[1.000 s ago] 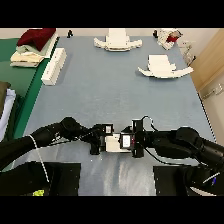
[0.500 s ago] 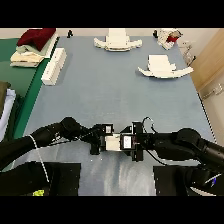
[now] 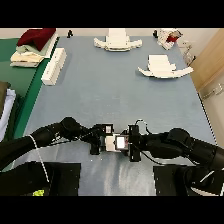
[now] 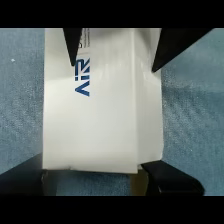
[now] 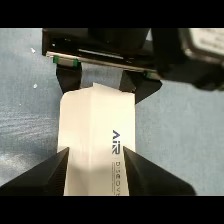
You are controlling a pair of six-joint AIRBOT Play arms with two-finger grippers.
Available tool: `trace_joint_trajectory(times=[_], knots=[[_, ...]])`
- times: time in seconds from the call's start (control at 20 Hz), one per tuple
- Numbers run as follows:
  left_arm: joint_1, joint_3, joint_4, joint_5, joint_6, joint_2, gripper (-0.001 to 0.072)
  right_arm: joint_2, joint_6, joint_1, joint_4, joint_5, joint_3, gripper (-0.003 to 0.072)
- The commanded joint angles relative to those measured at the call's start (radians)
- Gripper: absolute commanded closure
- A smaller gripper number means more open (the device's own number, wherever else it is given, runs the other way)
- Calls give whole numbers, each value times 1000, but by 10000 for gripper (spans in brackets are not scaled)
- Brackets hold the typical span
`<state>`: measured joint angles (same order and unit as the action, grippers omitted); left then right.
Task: Fold the box.
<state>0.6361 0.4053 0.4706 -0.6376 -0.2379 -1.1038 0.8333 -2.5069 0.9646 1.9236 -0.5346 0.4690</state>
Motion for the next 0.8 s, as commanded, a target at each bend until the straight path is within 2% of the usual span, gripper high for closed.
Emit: trace_joint_trajectory(times=[0.0,0.05,0.75], knots=[[0,0,0,0,0,0,263,7,0,3,-21,2,0,297],[0,0,0,0,0,0,264,7,0,3,-21,2,0,334],[0,0,0,0,0,0,263,-55,1,3,-96,33,14,334]])
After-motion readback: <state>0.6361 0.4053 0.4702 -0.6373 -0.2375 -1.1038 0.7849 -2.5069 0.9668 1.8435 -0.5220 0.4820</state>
